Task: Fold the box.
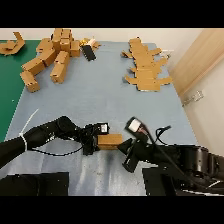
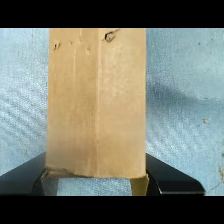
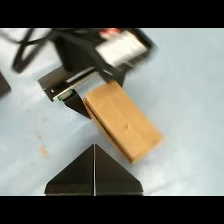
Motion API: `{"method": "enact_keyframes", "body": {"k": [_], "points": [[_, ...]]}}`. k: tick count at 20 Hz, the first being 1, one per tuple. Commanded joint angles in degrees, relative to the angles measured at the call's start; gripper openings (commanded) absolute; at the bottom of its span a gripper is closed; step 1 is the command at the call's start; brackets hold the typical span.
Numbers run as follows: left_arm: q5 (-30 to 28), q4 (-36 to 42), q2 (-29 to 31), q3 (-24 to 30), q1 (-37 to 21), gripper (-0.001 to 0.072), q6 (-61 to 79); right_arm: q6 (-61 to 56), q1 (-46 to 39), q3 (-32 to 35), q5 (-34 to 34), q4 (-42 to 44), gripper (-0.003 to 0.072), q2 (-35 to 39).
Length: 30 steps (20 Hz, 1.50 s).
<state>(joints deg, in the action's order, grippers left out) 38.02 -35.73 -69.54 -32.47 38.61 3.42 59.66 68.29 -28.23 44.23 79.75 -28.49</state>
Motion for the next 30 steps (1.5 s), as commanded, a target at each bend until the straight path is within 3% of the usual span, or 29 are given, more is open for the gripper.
{"method": "enact_keyframes", "body": {"k": [1, 3, 6, 11, 16, 30], "points": [[0.0, 0.0, 0.0, 0.0, 0.0, 0.0352, 0.0, -36.7, -3.3, 7.3, -1.9, 3.8, 0.0002, 9.4], [0.0, 0.0, 0.0, 0.0, 0.0, 0.0352, 0.0, -49.4, -4.8, 13.9, -12.7, 3.1, 0.0002, 12.1], [0.0, 0.0, 0.0, 0.0, 0.0, 0.0352, 0.0, -65.2, -8.0, 20.9, -37.7, -2.0, 0.0004, 9.1], [0.0, 0.0, 0.0, 0.0, 0.0, 0.0352, 0.0, -65.8, -12.0, 20.9, -47.6, -2.8, 0.0003, -3.5], [0.0, 0.0, 0.0, 0.0, 0.0, 0.0352, 0.0, -65.8, -11.9, 20.9, -49.9, -2.8, 0.0004, -9.7], [0.0, 0.0, 0.0, 0.0, 0.0, 0.0352, 0.0, -65.6, -11.9, 21.0, -49.6, -4.4, 0.0004, -14.1]]}}
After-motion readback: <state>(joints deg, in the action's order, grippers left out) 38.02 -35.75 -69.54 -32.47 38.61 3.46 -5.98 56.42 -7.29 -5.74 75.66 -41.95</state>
